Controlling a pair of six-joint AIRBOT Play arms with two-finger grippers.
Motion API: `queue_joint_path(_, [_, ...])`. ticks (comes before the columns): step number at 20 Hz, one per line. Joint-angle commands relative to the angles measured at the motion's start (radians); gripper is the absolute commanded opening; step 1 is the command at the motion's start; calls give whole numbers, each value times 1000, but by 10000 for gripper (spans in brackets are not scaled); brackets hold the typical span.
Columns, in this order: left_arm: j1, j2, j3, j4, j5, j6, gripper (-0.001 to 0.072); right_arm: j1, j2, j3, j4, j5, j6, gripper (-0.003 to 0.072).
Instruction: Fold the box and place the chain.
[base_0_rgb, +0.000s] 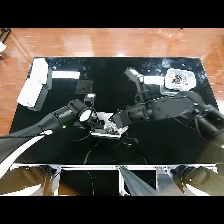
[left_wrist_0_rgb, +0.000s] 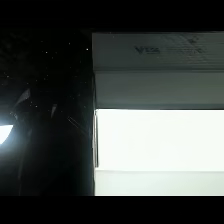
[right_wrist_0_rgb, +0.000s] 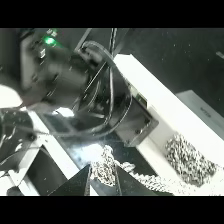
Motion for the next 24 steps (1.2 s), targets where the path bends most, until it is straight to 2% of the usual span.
queue_joint_path(1, [1,0,2,-6,7,0,24,26,-53,0,-54,67,6,26])
queue_joint_path(3, [1,0,2,-6,7,0,24,18,-53,0,-84,64,24,32])
queue_joint_path(4, [1,0,2,-6,7,0,24,15,-53,0,-90,64,41,272])
queue_joint_path(5, [1,0,2,-6,7,0,23,5,-52,0,-90,54,48,668])
queue_joint_path(6, [1,0,2,-6,7,0,23,-16,-49,0,-90,30,46,705])
queue_joint_path(11, [1,0,2,-6,4,0,24,-277,38,-1,-214,-177,-8,705])
queue_joint_path(13, [1,0,2,-6,-3,0,24,-384,78,-39,-304,-243,-146,705])
queue_joint_path(15, [1,0,2,-6,-6,0,23,-436,90,-144,-287,-233,-384,705])
queue_joint_path(17, [1,0,2,-6,-10,0,23,-419,88,-290,-197,-93,-587,706])
queue_joint_path(19, [1,0,2,-5,-23,0,24,-354,85,-382,-140,13,-814,706])
queue_joint_path(24, [1,0,2,-6,-23,0,24,-160,10,-406,-105,254,-1074,705])
